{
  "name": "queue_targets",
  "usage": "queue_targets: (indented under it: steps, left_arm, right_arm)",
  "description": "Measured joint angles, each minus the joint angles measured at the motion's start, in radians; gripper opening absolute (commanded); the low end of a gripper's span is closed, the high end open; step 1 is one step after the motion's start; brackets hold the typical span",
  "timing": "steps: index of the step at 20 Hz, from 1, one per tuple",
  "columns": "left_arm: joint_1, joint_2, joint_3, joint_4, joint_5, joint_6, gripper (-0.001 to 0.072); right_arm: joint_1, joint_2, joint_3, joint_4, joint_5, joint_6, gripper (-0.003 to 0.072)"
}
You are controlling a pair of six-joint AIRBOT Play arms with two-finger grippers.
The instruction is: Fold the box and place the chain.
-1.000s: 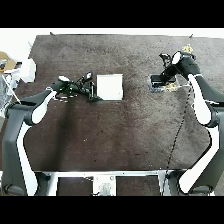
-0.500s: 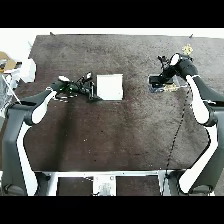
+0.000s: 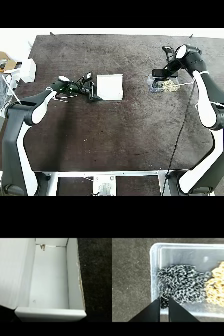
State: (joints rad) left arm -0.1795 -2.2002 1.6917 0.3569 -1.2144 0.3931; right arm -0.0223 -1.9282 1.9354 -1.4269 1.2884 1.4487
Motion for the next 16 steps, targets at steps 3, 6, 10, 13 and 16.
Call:
queue_targets:
  steps: [3,6,10,13,16]
  left_arm:
    - [0.000,0.000,0.000,0.000,0.000,0.000,0.0287]
    - [0.000,0.000,0.000,0.000,0.000,0.000,0.0288]
    - [0.000,0.000,0.000,0.000,0.000,0.000,0.0287]
    - [0.000,0.000,0.000,0.000,0.000,0.000,0.0287]
    - [0.000,0.000,0.000,0.000,0.000,0.000,0.0287]
  right_arm:
    - [0.000,0.045,0.001,-0.003,0.000,-0.010,0.0002]
    - [0.000,0.083,0.001,-0.006,0.005,-0.019,0.0001]
    - [0.008,0.181,0.001,-0.003,0.008,-0.049,0.0001]
    - [0.028,0.309,0.002,-0.002,-0.038,-0.072,0.0001]
    - [0.079,0.462,0.002,0.002,-0.143,-0.101,0.0001]
